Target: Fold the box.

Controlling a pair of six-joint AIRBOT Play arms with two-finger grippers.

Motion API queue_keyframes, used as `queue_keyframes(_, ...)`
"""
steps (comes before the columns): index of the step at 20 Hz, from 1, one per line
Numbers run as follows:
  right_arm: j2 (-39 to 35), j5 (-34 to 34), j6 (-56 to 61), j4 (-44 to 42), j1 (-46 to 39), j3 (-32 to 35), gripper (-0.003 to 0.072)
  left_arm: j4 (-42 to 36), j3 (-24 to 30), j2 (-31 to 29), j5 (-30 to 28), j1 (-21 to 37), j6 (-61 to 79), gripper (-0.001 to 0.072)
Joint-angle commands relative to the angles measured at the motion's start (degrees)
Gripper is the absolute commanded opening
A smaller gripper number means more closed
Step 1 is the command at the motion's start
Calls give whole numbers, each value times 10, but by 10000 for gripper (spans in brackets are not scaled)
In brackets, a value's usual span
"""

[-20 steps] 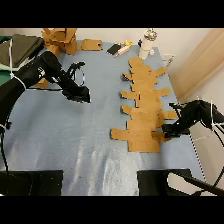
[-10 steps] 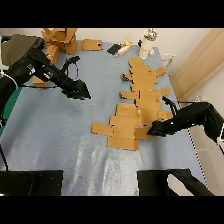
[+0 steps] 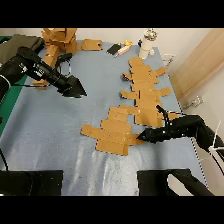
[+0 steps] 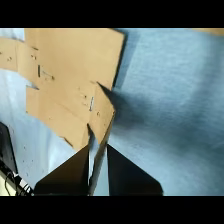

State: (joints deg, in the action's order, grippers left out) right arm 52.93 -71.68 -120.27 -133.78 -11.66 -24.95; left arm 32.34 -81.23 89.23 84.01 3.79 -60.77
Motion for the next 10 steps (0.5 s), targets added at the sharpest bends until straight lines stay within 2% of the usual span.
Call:
queue_keyframes(1,28,41,-7,-5,0,7,177,-3,0,0,4,2,1,530)
queue_keyframes(6,97,56,-8,-5,0,6,176,-2,0,0,7,2,-1,530)
queue_keyframes(10,110,51,-18,-13,0,6,176,-2,0,0,19,-2,21,530)
